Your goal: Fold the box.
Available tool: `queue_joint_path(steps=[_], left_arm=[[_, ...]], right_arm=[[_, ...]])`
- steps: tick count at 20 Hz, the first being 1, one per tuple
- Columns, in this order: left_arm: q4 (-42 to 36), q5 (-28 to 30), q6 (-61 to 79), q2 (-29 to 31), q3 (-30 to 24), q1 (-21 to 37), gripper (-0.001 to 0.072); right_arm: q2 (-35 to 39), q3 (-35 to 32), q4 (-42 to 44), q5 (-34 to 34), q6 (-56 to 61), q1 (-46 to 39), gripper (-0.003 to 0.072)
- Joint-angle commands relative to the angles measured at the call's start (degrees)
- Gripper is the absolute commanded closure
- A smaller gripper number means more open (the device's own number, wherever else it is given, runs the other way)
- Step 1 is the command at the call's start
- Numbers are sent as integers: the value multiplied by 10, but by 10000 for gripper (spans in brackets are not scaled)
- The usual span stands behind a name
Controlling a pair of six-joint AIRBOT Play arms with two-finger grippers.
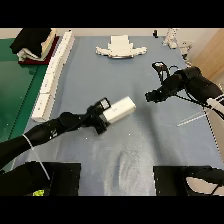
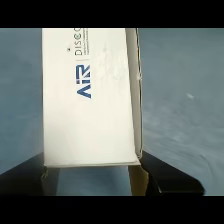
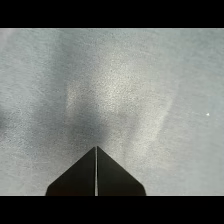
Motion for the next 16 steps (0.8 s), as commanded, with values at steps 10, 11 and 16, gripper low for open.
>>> queue_joint_path(steps=[10, 11, 16], left_arm=[[10, 9, -170, -231, 221, 316, 259], [10, 8, -172, -249, 236, 329, 260], [20, -17, -189, -320, 305, 371, 260]], right_arm=[[0, 1, 0, 0, 0, 0, 668], [0, 1, 0, 0, 0, 0, 668], [0, 1, 0, 0, 0, 0, 668]])
